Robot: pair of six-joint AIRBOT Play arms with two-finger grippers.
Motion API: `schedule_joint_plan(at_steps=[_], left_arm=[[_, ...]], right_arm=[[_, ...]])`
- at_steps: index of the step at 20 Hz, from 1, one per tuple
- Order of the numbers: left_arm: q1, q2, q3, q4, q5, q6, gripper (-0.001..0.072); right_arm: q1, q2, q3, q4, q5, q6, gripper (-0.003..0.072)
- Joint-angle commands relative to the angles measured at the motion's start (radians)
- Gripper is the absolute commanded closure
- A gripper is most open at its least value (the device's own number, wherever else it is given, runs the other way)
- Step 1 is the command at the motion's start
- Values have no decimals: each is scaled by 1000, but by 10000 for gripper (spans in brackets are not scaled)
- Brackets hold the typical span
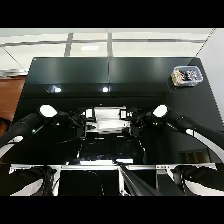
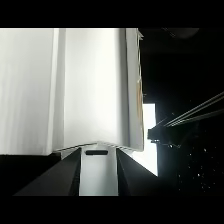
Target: Fold the box and place the chain.
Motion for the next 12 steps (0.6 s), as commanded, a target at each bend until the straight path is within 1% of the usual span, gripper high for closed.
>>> schedule_joint_plan(at_steps=[1,3,6,7,8,10,11,12], left_arm=[[-27,-27,0,-53,59,0,438],[-29,-37,0,-95,72,0,438],[-29,-40,0,-109,75,0,439],[-29,-40,0,-109,74,-1,512],[-29,-40,0,-108,74,0,612],[-29,-40,0,-108,74,0,625],[-29,-40,0,-108,75,0,567],[-29,-40,0,-108,75,0,391]], right_arm=[[1,0,1,0,0,0,446],[1,0,1,0,0,0,446],[1,0,1,0,0,0,446],[1,0,1,0,0,0,446],[1,0,1,0,0,0,446],[1,0,1,0,0,0,446],[1,0,1,0,0,0,446],[1,0,1,0,0,0,446]])
